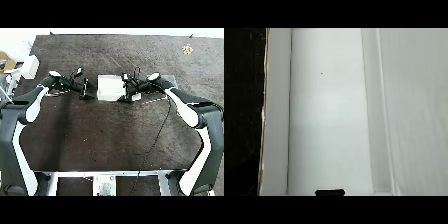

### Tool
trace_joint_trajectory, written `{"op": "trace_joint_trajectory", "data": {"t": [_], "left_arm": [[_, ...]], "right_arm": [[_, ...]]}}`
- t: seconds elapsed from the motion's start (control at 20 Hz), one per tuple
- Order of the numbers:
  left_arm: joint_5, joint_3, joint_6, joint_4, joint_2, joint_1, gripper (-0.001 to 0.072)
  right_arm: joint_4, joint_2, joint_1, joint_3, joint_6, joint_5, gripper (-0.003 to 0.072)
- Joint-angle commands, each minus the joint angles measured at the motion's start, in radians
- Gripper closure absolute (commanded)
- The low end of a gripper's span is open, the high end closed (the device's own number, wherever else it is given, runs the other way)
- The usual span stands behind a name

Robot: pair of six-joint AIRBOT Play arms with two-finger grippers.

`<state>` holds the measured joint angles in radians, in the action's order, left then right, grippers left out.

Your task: Fold the box and place the chain.

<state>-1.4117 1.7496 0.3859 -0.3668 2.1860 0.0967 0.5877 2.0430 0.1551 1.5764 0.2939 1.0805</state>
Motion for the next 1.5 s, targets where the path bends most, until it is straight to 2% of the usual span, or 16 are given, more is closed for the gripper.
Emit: {"op": "trace_joint_trajectory", "data": {"t": [0.0,0.3,0.95,1.45], "left_arm": [[0.000,0.000,0.004,0.002,0.009,0.021,-0.0011],[0.084,0.000,0.037,0.002,0.016,0.021,-0.0003],[0.059,0.010,0.094,0.012,0.016,0.035,-0.0004],[0.126,0.009,0.095,0.004,0.034,0.089,-0.0003]], "right_arm": [[0.000,0.000,0.001,0.000,0.001,0.000,0.0258],[0.000,0.000,0.001,0.000,0.001,0.000,0.0258],[0.000,0.000,0.001,0.000,0.001,0.000,0.0258],[0.000,0.000,0.002,0.000,0.001,0.000,0.0258]]}}
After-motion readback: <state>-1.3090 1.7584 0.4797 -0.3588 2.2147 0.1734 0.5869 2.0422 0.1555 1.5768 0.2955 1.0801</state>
